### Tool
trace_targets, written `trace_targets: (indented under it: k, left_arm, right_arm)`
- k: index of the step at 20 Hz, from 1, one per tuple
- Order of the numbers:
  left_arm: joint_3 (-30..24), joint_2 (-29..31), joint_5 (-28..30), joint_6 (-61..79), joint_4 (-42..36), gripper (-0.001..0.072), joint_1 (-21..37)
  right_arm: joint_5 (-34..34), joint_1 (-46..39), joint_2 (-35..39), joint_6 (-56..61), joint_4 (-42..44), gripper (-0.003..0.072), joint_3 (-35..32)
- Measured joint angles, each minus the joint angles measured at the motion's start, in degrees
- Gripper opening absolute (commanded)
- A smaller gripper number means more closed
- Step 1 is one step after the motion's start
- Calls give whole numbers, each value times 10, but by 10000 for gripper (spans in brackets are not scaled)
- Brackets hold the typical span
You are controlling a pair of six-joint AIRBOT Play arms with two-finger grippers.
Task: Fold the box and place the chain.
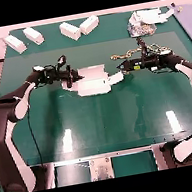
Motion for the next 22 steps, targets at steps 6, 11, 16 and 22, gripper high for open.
trace_targets:
  k: [6,11,16,22]
  left_arm:
    - [-4,1,2,14,3,21,0]
    - [-5,2,2,15,7,21,0]
    - [-5,2,1,13,7,20,0]
    - [-5,2,-1,13,5,21,0]
  right_arm:
    - [-1,0,0,-3,0,233,0]
    - [-1,0,0,-4,1,231,0]
    - [-1,-6,13,-32,35,230,0]
    - [5,3,104,-93,47,189,-26]
